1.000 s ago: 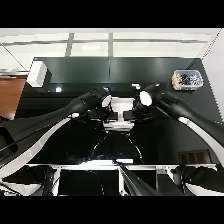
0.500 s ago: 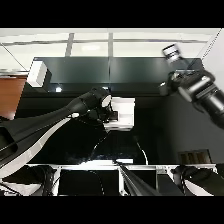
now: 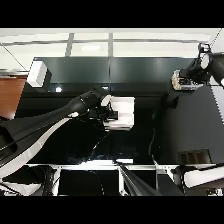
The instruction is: Fold the box and place the chain.
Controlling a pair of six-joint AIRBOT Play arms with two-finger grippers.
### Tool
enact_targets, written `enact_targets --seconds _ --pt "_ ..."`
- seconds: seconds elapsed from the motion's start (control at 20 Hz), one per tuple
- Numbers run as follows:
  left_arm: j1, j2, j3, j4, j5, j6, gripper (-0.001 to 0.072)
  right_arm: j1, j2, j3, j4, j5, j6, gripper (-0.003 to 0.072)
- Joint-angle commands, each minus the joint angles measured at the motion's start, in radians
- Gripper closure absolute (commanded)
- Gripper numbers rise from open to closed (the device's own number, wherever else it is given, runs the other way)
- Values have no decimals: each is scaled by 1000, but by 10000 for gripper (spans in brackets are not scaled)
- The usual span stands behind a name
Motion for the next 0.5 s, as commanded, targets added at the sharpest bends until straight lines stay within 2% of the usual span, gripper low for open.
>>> enact_targets --seconds 0.0,0.05,0.1,0.15,0.45 --pt "1 0 0 0 -1 1 682 -68 -168 222 135 124 -10 81" --pt "1 0 0 0 -1 1 682 -70 -176 233 132 104 -9 83" --pt "1 0 0 0 -1 1 682 -72 -182 235 132 93 -6 162" --pt "1 0 0 0 -1 1 681 -73 -190 235 131 98 -1 194" --pt "2 0 0 1 4 1 681 -74 -239 235 119 129 -23 204"
